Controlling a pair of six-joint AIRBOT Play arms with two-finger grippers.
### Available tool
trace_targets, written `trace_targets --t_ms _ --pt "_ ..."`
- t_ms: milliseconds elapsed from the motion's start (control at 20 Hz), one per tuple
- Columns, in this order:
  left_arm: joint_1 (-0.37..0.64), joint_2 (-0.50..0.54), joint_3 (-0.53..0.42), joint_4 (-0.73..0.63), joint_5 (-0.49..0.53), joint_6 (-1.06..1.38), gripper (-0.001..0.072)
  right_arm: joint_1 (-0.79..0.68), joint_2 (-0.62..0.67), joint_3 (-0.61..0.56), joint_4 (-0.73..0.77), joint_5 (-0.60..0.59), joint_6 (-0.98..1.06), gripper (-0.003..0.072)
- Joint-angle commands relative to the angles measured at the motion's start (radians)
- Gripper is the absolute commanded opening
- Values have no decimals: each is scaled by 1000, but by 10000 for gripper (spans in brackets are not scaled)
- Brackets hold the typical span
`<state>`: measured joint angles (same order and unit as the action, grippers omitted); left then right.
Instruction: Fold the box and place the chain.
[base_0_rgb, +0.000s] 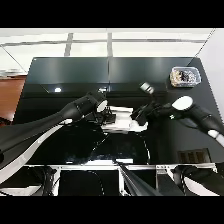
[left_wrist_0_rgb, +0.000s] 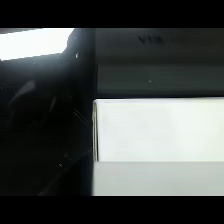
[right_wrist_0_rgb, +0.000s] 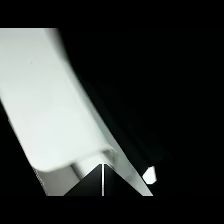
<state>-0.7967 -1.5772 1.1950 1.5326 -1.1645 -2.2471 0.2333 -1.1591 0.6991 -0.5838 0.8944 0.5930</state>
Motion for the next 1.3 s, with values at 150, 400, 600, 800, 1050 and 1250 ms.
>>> trace_targets --t_ms 150,400,600,800,1050,1250 --pt "1 0 1 3 4 -2 28 -424 97 30 -372 288 772 14" --pt "1 0 1 3 5 -2 28 -363 23 -194 -211 132 803 15" --pt "1 0 1 2 4 -2 28 -169 -82 -201 -88 7 761 15" --pt "1 0 1 0 4 -2 28 -96 -108 -169 96 -14 600 15" --pt "1 0 1 0 4 -2 28 -96 -108 -76 90 111 565 505" --pt "1 0 1 0 4 -2 28 -95 -108 -56 101 153 557 557"
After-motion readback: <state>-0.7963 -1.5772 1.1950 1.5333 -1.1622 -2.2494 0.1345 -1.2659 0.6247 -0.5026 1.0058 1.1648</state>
